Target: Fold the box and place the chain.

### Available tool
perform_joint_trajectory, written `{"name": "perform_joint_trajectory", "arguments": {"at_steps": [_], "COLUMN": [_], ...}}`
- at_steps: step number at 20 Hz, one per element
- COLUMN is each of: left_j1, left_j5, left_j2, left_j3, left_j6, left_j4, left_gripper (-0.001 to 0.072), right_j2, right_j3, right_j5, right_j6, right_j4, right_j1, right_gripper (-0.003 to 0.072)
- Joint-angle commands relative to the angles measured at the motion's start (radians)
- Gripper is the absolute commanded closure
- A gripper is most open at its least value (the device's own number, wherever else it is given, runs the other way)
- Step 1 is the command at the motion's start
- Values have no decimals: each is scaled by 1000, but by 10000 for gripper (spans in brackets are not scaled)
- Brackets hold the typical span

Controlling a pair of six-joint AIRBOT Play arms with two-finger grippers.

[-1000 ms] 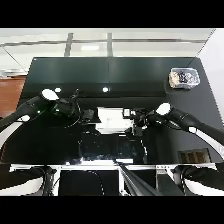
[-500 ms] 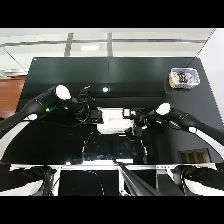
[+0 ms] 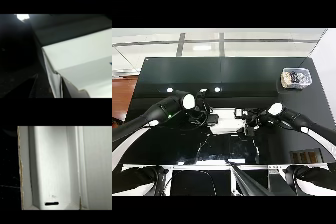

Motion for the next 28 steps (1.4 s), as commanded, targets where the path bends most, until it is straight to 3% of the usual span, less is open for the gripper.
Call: {"name": "perform_joint_trajectory", "arguments": {"at_steps": [1,4,8,15,16,18,19,20,23,24,25,26,27,28], "left_j1": [-50,-108,-169,-167,-167,-166,-166,-166,-167,-166,-166,-166,-166,-166], "left_j5": [-20,-85,-91,-42,-42,-42,-42,-42,-37,-31,-30,-31,-31,-31], "left_j2": [-16,-72,-88,-110,-110,-110,-110,-110,-110,-110,-110,-110,-110,-110], "left_j3": [39,103,116,116,116,116,116,116,116,116,116,116,116,116], "left_j6": [-130,-209,-388,-407,-407,-413,-422,-427,-428,-428,-429,-432,-432,-432], "left_j4": [124,229,322,244,245,246,248,248,247,242,239,241,241,244], "left_gripper": [364,363,364,378,460,491,639,685,682,600,462,417,438,606], "right_j2": [0,0,0,0,0,0,0,0,0,0,0,0,0,0], "right_j3": [0,0,0,0,0,0,0,0,0,0,0,0,0,0], "right_j5": [0,0,0,0,0,0,0,0,0,0,0,0,0,0], "right_j6": [0,0,0,0,0,0,0,0,0,0,0,0,0,0], "right_j4": [0,0,0,0,0,0,0,0,0,0,0,0,0,0], "right_j1": [1,0,1,1,0,0,0,0,1,0,0,1,0,1], "right_gripper": [212,212,212,212,212,213,212,212,212,212,212,212,212,212]}}
